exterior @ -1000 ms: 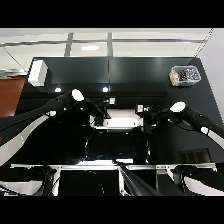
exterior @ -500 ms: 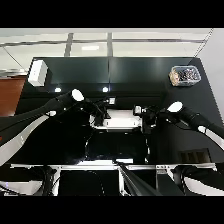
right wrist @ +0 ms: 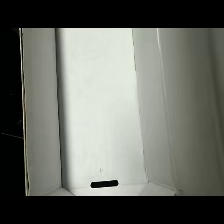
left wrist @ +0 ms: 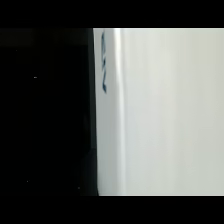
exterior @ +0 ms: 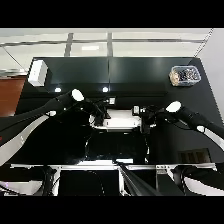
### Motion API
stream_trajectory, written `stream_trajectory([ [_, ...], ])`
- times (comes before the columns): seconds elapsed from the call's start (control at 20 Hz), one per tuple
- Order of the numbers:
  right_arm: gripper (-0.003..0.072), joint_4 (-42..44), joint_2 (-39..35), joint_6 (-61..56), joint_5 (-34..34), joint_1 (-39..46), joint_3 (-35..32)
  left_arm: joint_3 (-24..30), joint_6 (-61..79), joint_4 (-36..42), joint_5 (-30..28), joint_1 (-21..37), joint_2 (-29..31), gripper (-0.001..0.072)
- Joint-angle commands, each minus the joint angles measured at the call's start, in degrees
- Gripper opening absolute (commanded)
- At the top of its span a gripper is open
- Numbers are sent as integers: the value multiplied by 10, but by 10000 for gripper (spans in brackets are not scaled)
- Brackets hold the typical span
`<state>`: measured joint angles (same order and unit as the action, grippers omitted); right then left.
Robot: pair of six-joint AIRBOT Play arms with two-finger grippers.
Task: Fold the box and place the chain.
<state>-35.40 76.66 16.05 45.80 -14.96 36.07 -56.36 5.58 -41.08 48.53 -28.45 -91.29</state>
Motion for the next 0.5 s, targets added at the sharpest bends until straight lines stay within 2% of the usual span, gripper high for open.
stream_trajectory([
  [0.0,674,-27,0,-23,1,0,0,0,0,0,0,0,0,28],
  [0.25,674,-30,1,-23,2,0,-1,0,0,0,0,0,0,28],
  [0.3,663,-30,1,-23,2,0,-1,0,0,0,0,0,0,28],
  [0.35,597,-30,1,-23,2,0,-1,0,0,0,0,0,0,28],
  [0.45,594,-30,1,-23,2,0,-1,0,0,0,0,0,0,28],
])
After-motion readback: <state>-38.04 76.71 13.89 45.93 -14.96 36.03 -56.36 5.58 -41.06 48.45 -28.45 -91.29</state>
